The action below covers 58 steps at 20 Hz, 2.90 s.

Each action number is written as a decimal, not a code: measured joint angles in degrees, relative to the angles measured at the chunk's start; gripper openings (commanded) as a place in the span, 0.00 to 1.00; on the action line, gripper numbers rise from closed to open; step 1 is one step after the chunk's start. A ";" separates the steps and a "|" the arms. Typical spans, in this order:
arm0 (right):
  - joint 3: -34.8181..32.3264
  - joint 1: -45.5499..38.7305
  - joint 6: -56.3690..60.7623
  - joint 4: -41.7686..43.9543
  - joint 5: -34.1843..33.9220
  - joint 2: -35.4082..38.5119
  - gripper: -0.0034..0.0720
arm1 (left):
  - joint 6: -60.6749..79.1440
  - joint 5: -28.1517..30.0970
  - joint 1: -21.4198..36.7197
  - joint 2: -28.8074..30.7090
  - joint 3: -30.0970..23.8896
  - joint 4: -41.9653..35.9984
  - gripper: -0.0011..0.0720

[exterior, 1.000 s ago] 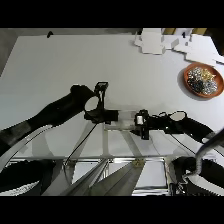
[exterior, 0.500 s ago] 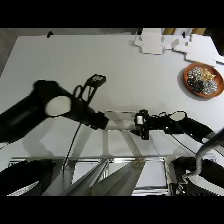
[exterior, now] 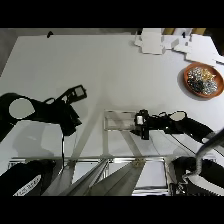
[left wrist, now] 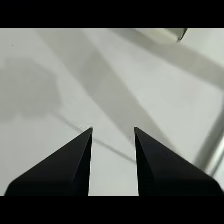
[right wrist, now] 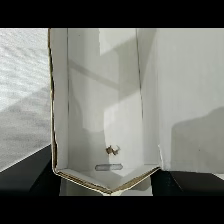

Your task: Fold the box and place the chain.

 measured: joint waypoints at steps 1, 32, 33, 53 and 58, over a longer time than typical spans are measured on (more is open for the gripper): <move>0.00 0.00 0.00 0.00 0.00 0.00 0.55 | 8.07 2.08 2.01 -0.22 -2.60 -2.12 0.41; 0.00 0.00 0.00 0.00 -0.02 0.00 0.55 | 79.41 21.05 -2.99 -25.33 -10.88 -46.84 0.97; 0.00 0.00 0.02 0.00 -0.02 0.00 0.55 | 79.78 20.63 -2.99 -25.33 -10.88 -47.25 0.97; 0.00 -0.02 0.07 0.04 -0.13 0.00 0.55 | 81.50 19.21 -3.02 -29.62 -10.84 -57.13 0.22; 0.00 -0.02 0.04 0.02 -0.07 0.00 0.55 | 81.33 19.28 -3.02 -29.62 -10.84 -57.13 0.22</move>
